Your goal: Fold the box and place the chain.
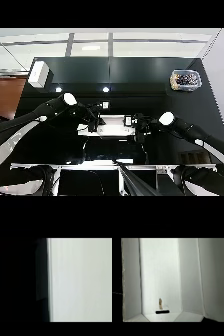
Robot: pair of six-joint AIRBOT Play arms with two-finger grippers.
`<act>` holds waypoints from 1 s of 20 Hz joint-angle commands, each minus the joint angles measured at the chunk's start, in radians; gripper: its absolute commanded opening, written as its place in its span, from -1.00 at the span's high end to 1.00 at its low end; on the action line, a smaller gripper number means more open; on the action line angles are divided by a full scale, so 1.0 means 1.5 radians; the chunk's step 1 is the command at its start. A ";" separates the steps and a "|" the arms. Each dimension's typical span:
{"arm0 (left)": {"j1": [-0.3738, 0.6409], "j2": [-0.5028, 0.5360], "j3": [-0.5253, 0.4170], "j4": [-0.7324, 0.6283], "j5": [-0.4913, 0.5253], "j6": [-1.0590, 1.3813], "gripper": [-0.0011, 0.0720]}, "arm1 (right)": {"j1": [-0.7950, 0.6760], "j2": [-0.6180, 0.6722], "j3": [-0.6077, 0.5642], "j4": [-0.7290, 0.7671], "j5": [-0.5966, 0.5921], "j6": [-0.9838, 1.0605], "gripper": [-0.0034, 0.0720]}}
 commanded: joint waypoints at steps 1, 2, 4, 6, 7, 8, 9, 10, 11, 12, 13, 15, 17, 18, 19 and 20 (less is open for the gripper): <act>0.000 0.000 0.000 0.000 -0.001 0.000 0.90 | 0.001 -0.001 0.001 0.001 -0.001 -0.001 -0.99; 0.000 0.000 0.000 0.000 -0.001 0.000 0.90 | 0.001 -0.001 0.001 0.000 -0.004 -0.001 -0.99; 0.000 0.000 0.000 0.000 -0.001 0.000 0.90 | 0.001 -0.001 0.001 0.000 -0.007 -0.001 -0.99; 0.000 0.000 0.000 0.000 0.000 0.000 0.90 | 0.001 -0.001 0.001 0.000 -0.007 -0.001 -0.99; 0.000 0.000 0.000 0.000 0.000 0.000 0.90 | 0.001 -0.004 0.001 0.000 -0.007 -0.001 -0.99; 0.000 0.000 0.000 0.000 0.000 0.000 0.90 | 0.001 -0.008 0.001 0.000 -0.005 -0.001 -0.99; 0.000 0.000 0.000 0.000 0.000 0.000 0.90 | 0.001 -0.012 0.001 0.000 -0.004 -0.001 -0.99; 0.000 0.000 0.000 0.000 -0.001 0.000 0.90 | 0.001 -0.013 0.001 0.000 -0.004 -0.001 -0.99; 0.000 0.000 0.000 0.000 -0.001 0.000 0.90 | 0.001 -0.013 0.001 0.000 -0.005 -0.001 -0.99; 0.000 0.000 0.000 0.000 -0.001 0.000 0.90 | 0.001 -0.013 0.001 0.000 -0.005 -0.001 -0.99; 0.000 0.000 0.000 0.000 -0.001 0.000 0.90 | 0.001 -0.013 0.001 0.000 -0.005 -0.001 -0.99; 0.000 0.000 0.000 0.000 -0.001 0.000 0.90 | 0.001 -0.013 0.001 0.000 -0.004 -0.001 -0.99; 0.000 0.000 0.000 0.000 0.000 0.000 0.90 | 0.001 -0.013 0.001 0.000 -0.004 -0.001 -0.99; 0.000 0.000 0.000 0.000 0.000 0.000 0.90 | 0.001 -0.013 0.001 0.000 -0.004 -0.001 -0.99; 0.000 0.000 0.000 0.000 0.000 0.000 0.90 | 0.001 -0.013 0.001 0.000 -0.004 -0.001 -0.99; 0.000 0.000 0.000 0.000 0.000 0.000 0.90 | 0.001 -0.013 0.001 0.000 -0.004 -0.001 -0.99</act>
